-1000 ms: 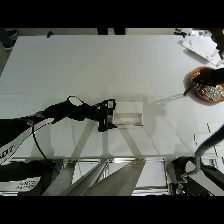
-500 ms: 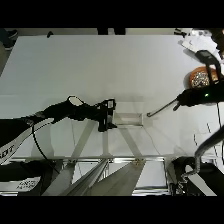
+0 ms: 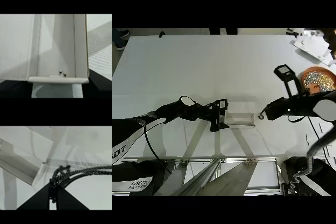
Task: Fold the box and place the chain.
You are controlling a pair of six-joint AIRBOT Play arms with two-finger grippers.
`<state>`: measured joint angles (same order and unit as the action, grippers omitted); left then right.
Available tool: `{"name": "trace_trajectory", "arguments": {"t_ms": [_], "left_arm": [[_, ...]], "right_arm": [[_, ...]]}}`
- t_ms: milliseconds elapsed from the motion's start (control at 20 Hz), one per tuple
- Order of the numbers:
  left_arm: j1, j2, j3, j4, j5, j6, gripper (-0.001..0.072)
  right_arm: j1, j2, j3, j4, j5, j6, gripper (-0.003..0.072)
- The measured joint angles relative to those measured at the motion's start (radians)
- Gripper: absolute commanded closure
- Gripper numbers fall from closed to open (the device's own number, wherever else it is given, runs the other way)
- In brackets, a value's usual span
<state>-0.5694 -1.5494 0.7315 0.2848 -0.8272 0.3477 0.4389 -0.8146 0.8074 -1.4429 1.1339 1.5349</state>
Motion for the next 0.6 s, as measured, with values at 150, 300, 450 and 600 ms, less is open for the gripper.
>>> {"name": "trace_trajectory", "arguments": {"t_ms": [150, 300, 450, 600], "left_arm": [[0.000, 0.000, 0.000, 0.000, 0.000, 0.000, 0.0437], [0.000, 0.000, 0.000, 0.000, 0.000, 0.000, 0.0437], [0.000, 0.000, 0.000, 0.000, 0.000, 0.000, 0.0437], [0.000, 0.000, 0.000, 0.000, 0.000, 0.000, 0.0437]], "right_arm": [[0.095, -0.056, -0.003, -0.025, -0.039, 0.048, 0.0666], [0.177, -0.105, -0.003, -0.036, -0.081, 0.086, 0.0665], [0.241, -0.126, -0.003, -0.027, -0.145, 0.123, 0.0665], [0.286, -0.143, -0.003, -0.008, -0.218, 0.159, 0.0666]]}}
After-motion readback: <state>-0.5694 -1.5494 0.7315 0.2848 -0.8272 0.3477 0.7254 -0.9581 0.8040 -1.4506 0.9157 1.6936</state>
